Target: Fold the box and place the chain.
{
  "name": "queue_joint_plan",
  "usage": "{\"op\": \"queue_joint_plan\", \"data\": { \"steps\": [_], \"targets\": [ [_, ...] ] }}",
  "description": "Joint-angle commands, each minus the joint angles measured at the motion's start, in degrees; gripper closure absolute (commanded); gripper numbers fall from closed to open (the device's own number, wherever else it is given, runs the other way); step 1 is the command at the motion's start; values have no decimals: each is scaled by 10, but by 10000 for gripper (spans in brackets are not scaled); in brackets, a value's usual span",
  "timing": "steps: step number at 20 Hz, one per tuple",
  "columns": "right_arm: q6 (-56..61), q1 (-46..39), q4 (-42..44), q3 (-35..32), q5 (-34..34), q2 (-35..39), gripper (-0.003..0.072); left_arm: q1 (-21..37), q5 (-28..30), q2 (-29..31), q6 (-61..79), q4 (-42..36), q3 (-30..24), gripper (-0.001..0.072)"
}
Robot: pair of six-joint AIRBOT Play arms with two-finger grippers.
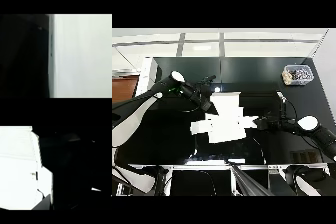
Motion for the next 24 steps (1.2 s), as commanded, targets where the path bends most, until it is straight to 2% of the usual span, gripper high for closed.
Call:
{"op": "queue_joint_plan", "data": {
  "steps": [1,2,3,4,7,10,13,16,18,21,22,24],
  "targets": [
    [0,0,-1,0,9,0,659,-1,-2,1,3,0,4,680],
    [0,0,-4,0,9,0,585,-2,-3,1,3,0,4,680],
    [0,-1,-5,2,9,0,439,-3,-5,1,3,0,4,680],
    [0,-2,-8,5,13,0,402,-5,-8,1,4,0,4,680],
    [0,-14,-79,44,74,0,403,-10,-14,9,4,10,2,682],
    [0,-48,-155,111,184,0,403,-30,-13,35,5,34,-5,683],
    [0,-79,-217,158,246,0,403,-65,49,102,71,7,-69,683],
    [-1,-85,-276,163,233,0,404,-86,178,186,204,-101,-172,682],
    [-1,-85,-302,163,210,0,404,-88,226,205,302,-131,-209,682],
    [-1,-84,-312,163,172,0,405,-99,237,187,449,-92,-216,682],
    [-1,-84,-315,163,157,0,405,-106,259,183,500,-61,-216,682],
    [-1,-84,-318,162,136,0,404,-115,315,175,511,-29,-216,682]
  ]
}}
